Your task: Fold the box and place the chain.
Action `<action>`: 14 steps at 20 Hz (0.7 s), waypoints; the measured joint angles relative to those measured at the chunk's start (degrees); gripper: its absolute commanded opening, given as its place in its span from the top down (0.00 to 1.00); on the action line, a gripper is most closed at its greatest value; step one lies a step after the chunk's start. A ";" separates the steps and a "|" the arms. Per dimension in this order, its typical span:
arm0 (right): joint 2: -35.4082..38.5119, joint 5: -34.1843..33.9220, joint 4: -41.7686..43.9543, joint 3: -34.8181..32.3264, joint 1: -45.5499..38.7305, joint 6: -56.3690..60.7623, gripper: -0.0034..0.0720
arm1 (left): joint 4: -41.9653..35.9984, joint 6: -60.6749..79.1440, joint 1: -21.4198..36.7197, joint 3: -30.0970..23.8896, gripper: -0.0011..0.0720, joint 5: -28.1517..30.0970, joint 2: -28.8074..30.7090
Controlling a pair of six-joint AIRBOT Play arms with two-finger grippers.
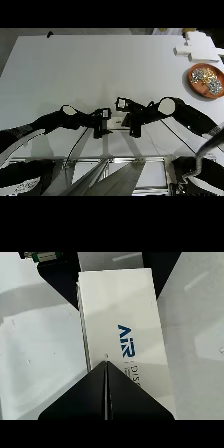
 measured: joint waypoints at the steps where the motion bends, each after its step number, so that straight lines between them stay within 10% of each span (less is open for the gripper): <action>1: -0.04 0.13 0.00 -0.02 0.00 0.00 0.93 | 0.00 0.00 0.00 0.00 0.80 0.00 0.00; 14: -0.72 -3.23 -0.20 -4.00 0.00 -0.72 0.93 | 0.00 -0.02 -0.02 0.00 0.80 0.02 0.00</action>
